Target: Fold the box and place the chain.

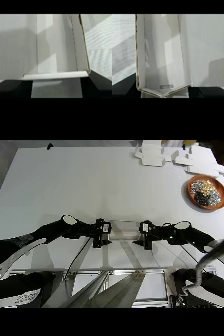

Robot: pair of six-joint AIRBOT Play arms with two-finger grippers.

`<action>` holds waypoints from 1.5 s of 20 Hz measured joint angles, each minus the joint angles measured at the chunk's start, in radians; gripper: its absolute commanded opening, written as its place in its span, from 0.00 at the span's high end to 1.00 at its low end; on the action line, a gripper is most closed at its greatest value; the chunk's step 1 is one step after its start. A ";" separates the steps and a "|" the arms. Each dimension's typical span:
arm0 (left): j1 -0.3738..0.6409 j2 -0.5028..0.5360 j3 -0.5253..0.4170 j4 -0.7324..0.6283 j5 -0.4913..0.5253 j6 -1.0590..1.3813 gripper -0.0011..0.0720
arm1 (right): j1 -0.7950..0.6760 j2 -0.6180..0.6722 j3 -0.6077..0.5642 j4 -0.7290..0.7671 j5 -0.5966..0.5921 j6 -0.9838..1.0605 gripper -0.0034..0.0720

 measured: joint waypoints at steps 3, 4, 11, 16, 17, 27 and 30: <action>0.000 0.000 0.000 -0.001 0.000 0.000 0.70 | 0.000 0.000 0.000 0.000 0.000 0.000 0.37; 0.000 0.000 0.000 -0.002 0.000 -0.001 0.70 | 0.000 0.000 0.000 0.000 0.000 0.000 0.37; 0.000 0.000 0.000 -0.002 0.000 -0.002 0.70 | 0.000 0.000 0.000 0.001 0.003 0.002 0.37; -0.001 -0.001 0.000 -0.006 0.003 -0.003 0.70 | -0.015 0.017 0.000 0.000 0.005 0.042 0.02; -0.001 -0.001 0.000 -0.006 0.003 -0.004 0.70 | -0.025 0.031 0.000 -0.008 0.007 0.058 0.02; -0.001 -0.001 0.000 -0.002 -0.002 0.000 0.70 | -0.127 0.268 0.000 -0.420 0.106 0.388 0.03; -0.001 -0.001 0.000 -0.002 -0.001 0.000 0.70 | -0.134 0.370 0.000 -0.493 0.144 0.450 0.13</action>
